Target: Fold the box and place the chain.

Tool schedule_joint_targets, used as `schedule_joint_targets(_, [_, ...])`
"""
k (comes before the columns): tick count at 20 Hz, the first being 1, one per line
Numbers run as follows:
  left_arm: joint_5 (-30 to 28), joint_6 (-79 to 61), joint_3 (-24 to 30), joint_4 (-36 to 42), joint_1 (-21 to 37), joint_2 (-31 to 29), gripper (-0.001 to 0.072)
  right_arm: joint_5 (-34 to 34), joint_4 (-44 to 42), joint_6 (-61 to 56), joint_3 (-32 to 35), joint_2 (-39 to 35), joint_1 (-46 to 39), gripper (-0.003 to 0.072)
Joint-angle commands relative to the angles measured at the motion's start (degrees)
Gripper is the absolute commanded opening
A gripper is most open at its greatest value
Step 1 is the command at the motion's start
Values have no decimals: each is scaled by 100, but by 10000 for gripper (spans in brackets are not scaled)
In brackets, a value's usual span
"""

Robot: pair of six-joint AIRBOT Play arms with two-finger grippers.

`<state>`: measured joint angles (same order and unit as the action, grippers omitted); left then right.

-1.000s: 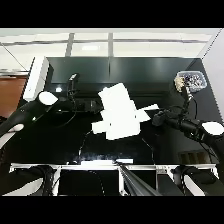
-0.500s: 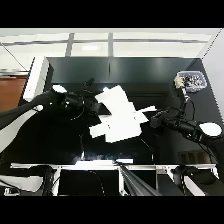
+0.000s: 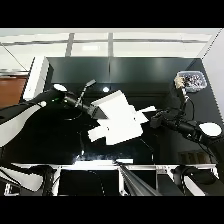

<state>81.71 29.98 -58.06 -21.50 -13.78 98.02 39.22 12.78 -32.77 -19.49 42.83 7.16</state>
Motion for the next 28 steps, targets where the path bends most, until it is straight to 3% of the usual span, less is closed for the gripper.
schedule_joint_targets(1, [-57, -140, -168, -413, -238, 22, 341, -48, -9, -2, 2, -4, 4, 18])
schedule_joint_targets(2, [-61, -151, -219, -470, -271, 26, 269, -50, -9, -2, 2, -4, 4, 18])
schedule_joint_targets(5, [-70, -151, -334, -603, -291, 28, 194, -48, -9, -2, 2, -4, 4, 18])
schedule_joint_targets(6, [-74, -149, -372, -673, -291, 31, 57, -48, -9, -2, 2, -4, 4, 19])
schedule_joint_targets(8, [-70, -129, -444, -791, -291, 28, 29, -48, -7, 0, 2, -4, 4, 23])
schedule_joint_targets(9, [-57, -111, -485, -848, -291, 26, 29, -52, 13, 4, 0, -4, -2, 164])
schedule_joint_targets(10, [-42, -98, -533, -918, -291, 9, 28, -59, 245, 33, -17, -7, -31, 498])
schedule_joint_targets(11, [-46, -28, -570, -1005, -291, -28, 28, -57, 734, 122, -79, -7, -74, 667])
schedule_joint_targets(14, [-173, 275, -612, -1635, -343, -391, 26, 168, 2844, 164, -520, -7, -245, 667])
schedule_joint_targets(16, [-511, 275, -459, -1886, -446, -802, 26, 175, 3720, 164, -796, -7, -264, 666])
schedule_joint_targets(20, [-1781, -533, 103, -1856, -804, -1652, 27, 103, 3392, 162, -876, -4, -256, 666])
schedule_joint_targets(23, [-1958, -2422, 107, -2046, -1285, -1694, 27, 595, 3333, 1464, -863, 4, -66, 666])
schedule_joint_targets(25, [-2562, -2682, 107, -2498, -1609, -1690, 30, 796, 3333, 2404, -857, 22, 170, 666])
schedule_joint_targets(28, [-3027, -2673, 107, -2953, -1740, -1626, 30, 793, 3333, 2623, -857, 188, 509, 665])
